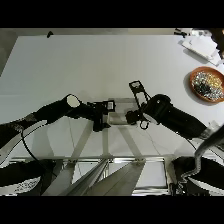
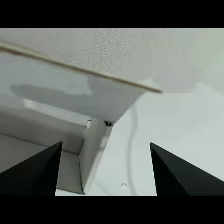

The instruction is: Fold the box and place the chain.

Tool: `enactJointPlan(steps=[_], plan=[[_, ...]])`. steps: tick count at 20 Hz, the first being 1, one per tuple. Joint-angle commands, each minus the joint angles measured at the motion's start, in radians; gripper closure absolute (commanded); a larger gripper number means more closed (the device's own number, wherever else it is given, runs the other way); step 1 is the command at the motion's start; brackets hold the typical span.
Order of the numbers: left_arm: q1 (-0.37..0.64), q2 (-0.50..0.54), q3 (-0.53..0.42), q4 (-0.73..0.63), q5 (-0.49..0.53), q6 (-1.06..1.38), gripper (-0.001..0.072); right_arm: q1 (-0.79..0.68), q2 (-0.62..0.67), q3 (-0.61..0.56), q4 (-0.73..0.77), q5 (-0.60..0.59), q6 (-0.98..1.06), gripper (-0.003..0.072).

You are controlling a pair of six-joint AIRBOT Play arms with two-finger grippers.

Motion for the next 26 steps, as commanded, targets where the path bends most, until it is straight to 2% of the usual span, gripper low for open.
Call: enactJointPlan(steps=[1, 4, 6, 8, 11, 14, 16, 17, 20, 23, 26], plan=[[0.001, 0.000, 0.000, 0.000, 0.000, 0.001, 0.0257, 0.000, 0.074, 0.000, -0.001, 0.054, -0.060, 0.0077], [0.001, 0.000, 0.000, 0.000, 0.000, 0.000, 0.0257, -0.012, 0.154, -0.001, -0.003, 0.126, -0.115, 0.0078], [0.001, 0.000, 0.000, 0.000, 0.000, 0.000, 0.0257, -0.079, 0.222, -0.001, -0.011, 0.134, -0.186, 0.0080], [0.001, 0.000, 0.000, 0.000, 0.000, 0.000, 0.0257, -0.229, 0.286, -0.002, -0.053, 0.107, -0.251, 0.0100], [0.001, 0.000, 0.000, 0.000, 0.000, 0.001, 0.0257, -0.604, 0.317, -0.005, -0.024, -0.064, -0.336, 0.0106], [0.001, 0.000, 0.000, 0.000, 0.000, 0.001, 0.0257, -0.979, 0.228, -0.008, 0.057, -0.292, -0.404, 0.0106], [0.001, 0.000, 0.000, 0.000, 0.000, 0.000, 0.0257, -1.130, 0.122, -0.008, 0.058, -0.408, -0.451, 0.0111], [0.001, 0.000, 0.000, 0.000, 0.000, 0.001, 0.0257, -1.176, 0.069, -0.007, 0.058, -0.453, -0.476, 0.0155], [0.001, 0.000, 0.000, 0.000, 0.000, 0.000, 0.0257, -1.246, -0.074, -0.007, 0.032, -0.562, -0.530, 0.0170], [0.001, 0.000, 0.000, 0.000, 0.000, 0.001, 0.0257, -1.254, -0.158, -0.005, -0.004, -0.643, -0.531, 0.0176], [0.001, 0.000, 0.000, 0.000, 0.000, 0.000, 0.0257, -1.254, -0.224, 0.032, -0.006, -0.663, -0.531, 0.0177]])
